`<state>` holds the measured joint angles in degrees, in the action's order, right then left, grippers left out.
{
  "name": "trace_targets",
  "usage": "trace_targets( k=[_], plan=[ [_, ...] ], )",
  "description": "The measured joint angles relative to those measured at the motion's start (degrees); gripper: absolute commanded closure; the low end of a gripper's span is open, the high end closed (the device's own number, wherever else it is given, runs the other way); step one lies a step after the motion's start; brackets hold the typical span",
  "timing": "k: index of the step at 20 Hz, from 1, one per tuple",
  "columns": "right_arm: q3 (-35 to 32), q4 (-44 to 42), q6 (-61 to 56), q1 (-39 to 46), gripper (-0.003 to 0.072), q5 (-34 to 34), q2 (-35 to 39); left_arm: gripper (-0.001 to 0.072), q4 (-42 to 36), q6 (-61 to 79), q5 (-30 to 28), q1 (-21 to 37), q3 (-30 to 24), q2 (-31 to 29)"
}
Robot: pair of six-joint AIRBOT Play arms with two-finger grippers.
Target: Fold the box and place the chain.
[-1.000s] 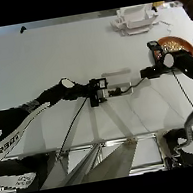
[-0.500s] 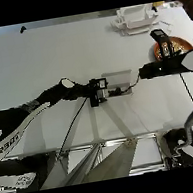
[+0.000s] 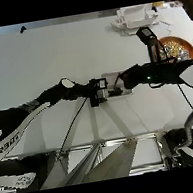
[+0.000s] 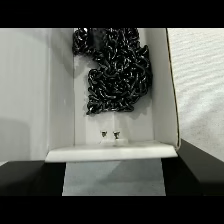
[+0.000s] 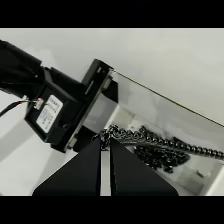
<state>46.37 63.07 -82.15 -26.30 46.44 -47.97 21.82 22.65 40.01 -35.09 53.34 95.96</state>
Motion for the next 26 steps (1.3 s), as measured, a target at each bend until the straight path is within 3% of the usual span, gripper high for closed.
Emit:
trace_targets(
  k=[6, 9, 14, 19, 26],
  plan=[
    [0.00, 0.79, 0.00, -1.36, 0.0661, -0.63, -5.97, 0.0627, 0.02, 0.00, 0.09, 0.00, 0.00, -0.02],
    [0.00, 1.05, -0.02, -1.53, 0.0451, -0.07, -9.99, 0.0627, 0.00, 0.00, 0.09, 0.00, -0.02, -0.02],
    [0.02, 1.64, -0.02, -1.53, 0.0446, 0.87, -12.94, 0.0627, 0.00, 0.00, 0.09, 0.00, 0.00, -0.02],
    [0.85, 4.59, 0.11, -0.28, 0.0448, 1.51, -9.33, 0.0627, 0.00, 0.00, 0.09, 0.00, -0.02, -0.02],
    [2.62, 10.34, 0.15, 12.07, 0.0490, -0.35, -4.83, 0.0627, 0.00, 0.00, 0.09, 0.00, 0.00, -0.02]
  ],
)
